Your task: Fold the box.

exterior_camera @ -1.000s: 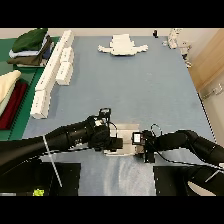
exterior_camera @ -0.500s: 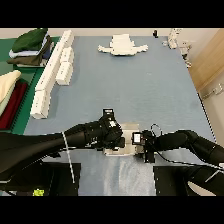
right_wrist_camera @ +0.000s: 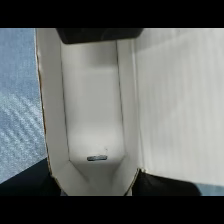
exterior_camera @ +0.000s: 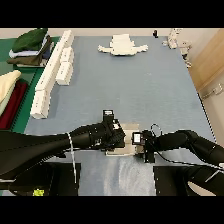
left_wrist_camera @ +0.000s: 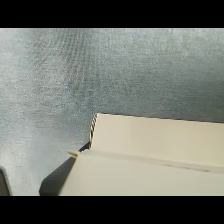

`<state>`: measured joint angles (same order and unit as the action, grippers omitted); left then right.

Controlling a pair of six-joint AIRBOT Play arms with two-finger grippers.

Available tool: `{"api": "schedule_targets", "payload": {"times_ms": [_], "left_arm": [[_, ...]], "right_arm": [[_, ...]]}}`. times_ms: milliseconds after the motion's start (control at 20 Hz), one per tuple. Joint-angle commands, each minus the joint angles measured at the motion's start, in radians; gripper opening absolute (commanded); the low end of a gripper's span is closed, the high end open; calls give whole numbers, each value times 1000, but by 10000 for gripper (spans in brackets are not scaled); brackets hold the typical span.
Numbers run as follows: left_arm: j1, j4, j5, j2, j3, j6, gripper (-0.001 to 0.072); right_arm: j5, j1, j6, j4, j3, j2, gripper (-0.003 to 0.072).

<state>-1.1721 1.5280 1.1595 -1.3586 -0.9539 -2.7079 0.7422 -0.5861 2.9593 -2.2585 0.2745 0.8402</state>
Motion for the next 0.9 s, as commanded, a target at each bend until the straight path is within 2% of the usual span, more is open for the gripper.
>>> {"api": "schedule_targets", "payload": {"times_ms": [0, 50, 100, 150, 200, 300, 550, 600, 650, 800, 850], "left_arm": [[0, -6, -4, -2, -1, -4, 13], [-1, -6, -4, -1, -1, -3, 14], [0, -4, -7, -1, -2, 10, 114], [0, -3, -8, -1, -2, 20, 444], [0, -2, -8, -1, -2, 18, 546], [0, -2, -7, -1, -2, 18, 519], [0, -2, -7, -1, -2, 10, 517], [0, -2, -4, -1, -2, 2, 325], [0, 0, -6, -1, -2, 11, 20], [0, -2, -8, -1, -2, 15, 14], [0, -2, -8, -1, -2, 15, 139]], "right_arm": [[0, -1, 0, 0, 0, 0, 503], [0, -1, 0, 0, 1, 0, 503], [0, -1, 0, 0, 1, 0, 503], [0, -1, 0, 0, 0, 0, 503], [0, -1, 0, 0, 1, 0, 504], [0, -1, 0, 0, 1, 0, 503], [0, -1, 0, 0, 1, 0, 504], [0, -1, 0, 0, 1, 0, 503], [0, -1, 0, 0, 1, 0, 503], [0, -1, 0, 0, 1, 0, 504], [0, -1, 0, 0, 1, 0, 504]]}}
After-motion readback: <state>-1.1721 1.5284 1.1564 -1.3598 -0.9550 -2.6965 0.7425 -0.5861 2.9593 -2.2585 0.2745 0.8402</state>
